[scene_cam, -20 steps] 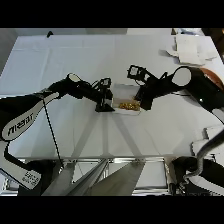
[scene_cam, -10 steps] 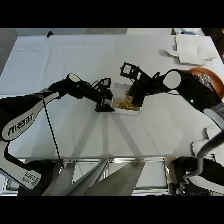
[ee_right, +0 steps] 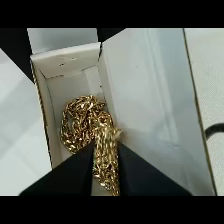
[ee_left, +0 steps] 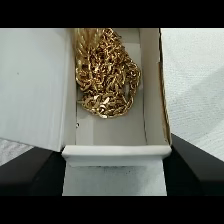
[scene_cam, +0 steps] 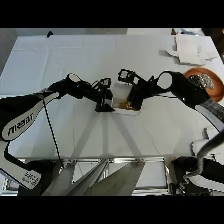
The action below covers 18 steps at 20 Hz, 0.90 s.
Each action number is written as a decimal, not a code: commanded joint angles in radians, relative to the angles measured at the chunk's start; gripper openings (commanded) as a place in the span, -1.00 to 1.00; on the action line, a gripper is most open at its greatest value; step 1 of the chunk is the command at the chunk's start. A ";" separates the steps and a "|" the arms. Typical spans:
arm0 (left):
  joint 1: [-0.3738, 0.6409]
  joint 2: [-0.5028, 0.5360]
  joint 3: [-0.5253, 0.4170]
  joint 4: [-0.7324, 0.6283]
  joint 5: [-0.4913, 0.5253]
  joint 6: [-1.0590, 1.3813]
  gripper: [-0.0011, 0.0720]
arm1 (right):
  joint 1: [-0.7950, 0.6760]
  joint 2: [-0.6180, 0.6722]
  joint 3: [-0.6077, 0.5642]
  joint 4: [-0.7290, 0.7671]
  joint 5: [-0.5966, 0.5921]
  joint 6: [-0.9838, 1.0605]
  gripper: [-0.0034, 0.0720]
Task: Fold the box and place the chain.
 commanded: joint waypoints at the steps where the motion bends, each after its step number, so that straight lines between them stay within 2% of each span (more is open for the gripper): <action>1: 0.000 0.000 0.000 0.000 0.000 0.000 -0.59 | 0.000 0.005 0.000 0.000 0.032 0.000 -0.28; 5: 0.000 0.000 0.000 0.000 0.000 0.000 -0.59 | -0.017 0.108 0.000 0.001 0.141 0.000 -0.26; 9: 0.000 0.000 0.000 0.000 0.000 0.000 -0.59 | -0.184 0.204 -0.002 0.007 0.188 -0.026 -0.21; 12: 0.000 0.000 0.000 0.000 0.000 0.000 -0.59 | -0.325 0.165 -0.023 0.011 0.198 -0.123 -0.17; 15: 0.000 0.000 0.000 0.000 0.000 0.000 -0.59 | -0.405 0.073 -0.038 0.079 0.204 -0.275 -0.16; 17: 0.000 0.000 0.000 0.000 0.000 0.000 -0.59 | -0.406 -0.001 -0.038 0.101 0.202 -0.394 0.10; 18: 0.000 0.000 0.000 0.000 0.000 0.000 -0.59 | -0.406 -0.037 -0.038 0.115 0.202 -0.439 0.28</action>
